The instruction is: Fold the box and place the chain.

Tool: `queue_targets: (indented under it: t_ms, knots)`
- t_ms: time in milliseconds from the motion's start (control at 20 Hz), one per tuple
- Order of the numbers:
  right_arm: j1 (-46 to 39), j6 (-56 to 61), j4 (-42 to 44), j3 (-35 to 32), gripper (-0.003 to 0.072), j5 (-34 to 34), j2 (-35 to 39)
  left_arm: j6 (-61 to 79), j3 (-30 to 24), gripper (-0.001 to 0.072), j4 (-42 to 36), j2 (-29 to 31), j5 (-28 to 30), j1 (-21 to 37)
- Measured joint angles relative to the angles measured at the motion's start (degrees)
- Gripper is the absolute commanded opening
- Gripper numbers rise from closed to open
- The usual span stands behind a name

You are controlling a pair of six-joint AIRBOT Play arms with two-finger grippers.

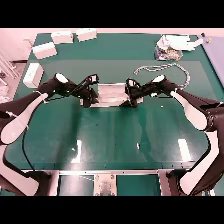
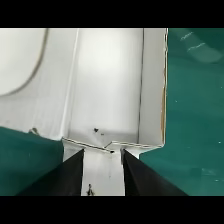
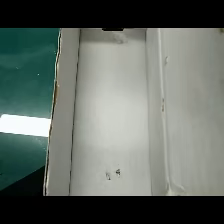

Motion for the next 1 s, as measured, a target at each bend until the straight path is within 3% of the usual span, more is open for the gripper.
queue_targets:
  t_ms: [500,650,700,1000]
  knots:
    - [0.0,0.0,0.0,0.0,0.0581,0.0,0.0,3.3,0.0,0.0295,-4.1,-0.2,1.9,-2.1]
    - [0.0,0.1,0.0,0.0,0.058,0.0,0.0,3.7,0.0,0.0564,-4.5,-0.5,2.7,-2.5]
    - [0.0,0.1,0.0,0.0,0.058,0.0,0.0,3.7,0.0,0.0706,-4.7,-0.7,2.9,-2.6]
    - [0.0,0.1,0.0,0.0,0.0581,-0.1,0.0,3.9,0.0,0.0719,-5.1,-1.0,4.1,-2.8]
